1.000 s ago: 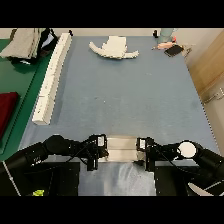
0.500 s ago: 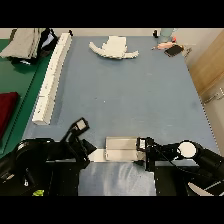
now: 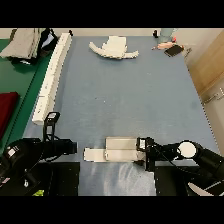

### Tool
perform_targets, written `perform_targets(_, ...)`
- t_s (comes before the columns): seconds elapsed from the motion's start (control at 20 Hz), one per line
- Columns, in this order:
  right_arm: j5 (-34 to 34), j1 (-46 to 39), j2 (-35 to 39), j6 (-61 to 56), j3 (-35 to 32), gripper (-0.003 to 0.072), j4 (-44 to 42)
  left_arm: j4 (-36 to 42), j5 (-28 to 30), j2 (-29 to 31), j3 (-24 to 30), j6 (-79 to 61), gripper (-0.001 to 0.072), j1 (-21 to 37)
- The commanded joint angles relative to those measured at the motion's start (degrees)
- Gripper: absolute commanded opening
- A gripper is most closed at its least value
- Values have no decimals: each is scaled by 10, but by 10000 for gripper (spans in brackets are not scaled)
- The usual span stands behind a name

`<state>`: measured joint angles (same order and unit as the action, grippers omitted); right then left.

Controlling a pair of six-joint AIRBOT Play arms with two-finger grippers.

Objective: Fold the box.

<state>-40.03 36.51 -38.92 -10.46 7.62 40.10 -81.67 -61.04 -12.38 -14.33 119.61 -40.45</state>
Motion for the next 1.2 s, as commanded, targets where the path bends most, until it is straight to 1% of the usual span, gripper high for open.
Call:
perform_targets(0.0,0,0,1,0,0,523,0,81,37,-54,22,-29,17,12)
perform_targets(0.15,0,0,0,0,0,523,0,143,86,-114,24,-79,17,12)
perform_targets(0.35,0,0,0,0,0,523,0,208,131,-184,24,-113,17,11)
perform_targets(0.45,0,0,1,0,0,524,0,281,155,-205,24,-155,17,11)
perform_targets(0.55,0,0,0,0,0,523,0,349,157,-208,24,-195,16,3)
perform_targets(0.7,0,0,0,0,0,523,0,359,161,-207,24,-177,16,-37)
perform_targets(0.9,0,0,0,0,0,523,0,379,221,-207,10,-184,18,-92)
perform_targets(0.95,0,0,0,0,0,523,0,379,233,-207,5,-185,19,-97)
perform_targets(1.15,0,0,0,0,0,523,0,369,234,-207,-3,-187,21,-95)
